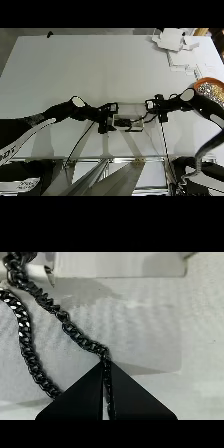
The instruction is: Fold the box and place the chain.
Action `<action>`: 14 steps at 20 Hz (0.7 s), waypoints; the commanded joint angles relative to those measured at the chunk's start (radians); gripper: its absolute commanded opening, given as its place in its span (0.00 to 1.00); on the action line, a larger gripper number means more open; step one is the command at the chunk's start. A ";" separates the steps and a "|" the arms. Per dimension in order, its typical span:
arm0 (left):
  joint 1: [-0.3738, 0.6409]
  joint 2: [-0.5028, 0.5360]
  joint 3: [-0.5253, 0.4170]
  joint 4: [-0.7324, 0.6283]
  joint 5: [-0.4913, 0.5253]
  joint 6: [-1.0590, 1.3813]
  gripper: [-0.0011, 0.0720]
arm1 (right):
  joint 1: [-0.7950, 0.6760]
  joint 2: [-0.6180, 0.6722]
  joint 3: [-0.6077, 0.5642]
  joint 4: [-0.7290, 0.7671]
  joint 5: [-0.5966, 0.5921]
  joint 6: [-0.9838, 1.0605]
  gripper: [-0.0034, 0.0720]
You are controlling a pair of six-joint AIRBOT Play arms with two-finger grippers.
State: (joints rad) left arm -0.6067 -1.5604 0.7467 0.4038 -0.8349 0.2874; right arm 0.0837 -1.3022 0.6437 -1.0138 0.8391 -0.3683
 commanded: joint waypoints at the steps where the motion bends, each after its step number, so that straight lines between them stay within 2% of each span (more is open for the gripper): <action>1: 0.000 0.000 0.000 0.000 0.000 0.000 0.52 | 0.003 0.042 0.000 -0.035 0.050 0.030 0.07; 4: 0.000 0.001 0.000 0.000 0.000 0.000 0.52 | 0.003 0.169 0.000 -0.034 0.093 0.082 0.07; 9: 0.000 0.000 0.000 0.000 0.000 0.000 0.52 | 0.033 0.328 0.000 -0.016 0.253 0.171 0.07; 12: 0.000 0.000 0.000 0.000 0.000 0.000 0.52 | 0.122 0.389 0.000 0.094 0.349 0.182 0.07; 14: 0.000 0.000 -0.001 0.000 0.000 0.000 0.52 | 0.190 0.396 0.000 0.182 0.365 0.185 0.07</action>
State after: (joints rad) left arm -0.6067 -1.5604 0.7467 0.4038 -0.8345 0.2871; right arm 0.1974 -0.9440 0.6426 -0.9470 1.1336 -0.2047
